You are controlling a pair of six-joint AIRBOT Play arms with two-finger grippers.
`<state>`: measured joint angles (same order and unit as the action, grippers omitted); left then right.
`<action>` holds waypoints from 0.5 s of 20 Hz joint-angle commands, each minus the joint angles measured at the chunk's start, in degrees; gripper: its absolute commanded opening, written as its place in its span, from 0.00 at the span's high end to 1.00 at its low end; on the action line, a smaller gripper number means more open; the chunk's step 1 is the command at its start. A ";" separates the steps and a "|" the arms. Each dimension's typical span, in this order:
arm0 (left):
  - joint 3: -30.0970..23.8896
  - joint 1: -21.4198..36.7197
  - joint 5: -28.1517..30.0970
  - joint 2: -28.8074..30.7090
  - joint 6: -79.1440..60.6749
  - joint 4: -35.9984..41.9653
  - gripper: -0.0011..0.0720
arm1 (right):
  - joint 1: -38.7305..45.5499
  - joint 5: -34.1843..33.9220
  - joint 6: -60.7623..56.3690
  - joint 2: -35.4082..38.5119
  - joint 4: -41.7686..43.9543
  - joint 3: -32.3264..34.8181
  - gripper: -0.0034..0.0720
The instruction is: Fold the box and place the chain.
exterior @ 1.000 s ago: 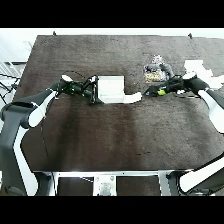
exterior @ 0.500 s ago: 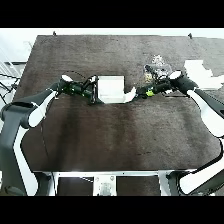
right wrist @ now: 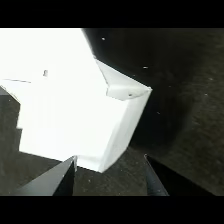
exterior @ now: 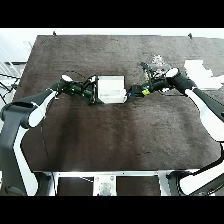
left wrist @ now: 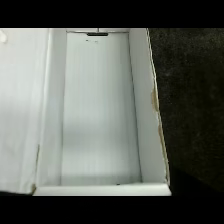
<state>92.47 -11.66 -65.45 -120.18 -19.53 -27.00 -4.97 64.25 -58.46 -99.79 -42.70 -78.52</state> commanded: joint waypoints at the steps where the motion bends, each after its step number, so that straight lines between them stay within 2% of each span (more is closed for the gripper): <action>1: 0.02 0.07 0.00 -0.04 0.00 0.00 0.34 | -1.05 -2.40 -1.38 0.07 0.15 -0.24 0.27; 10: 0.02 0.04 -0.02 -0.02 0.00 0.00 0.34 | -3.10 -4.68 -6.10 -0.15 -0.37 -2.27 0.27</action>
<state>92.47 -11.66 -65.49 -120.18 -19.53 -27.00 -7.16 60.55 -62.94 -99.85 -42.65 -80.44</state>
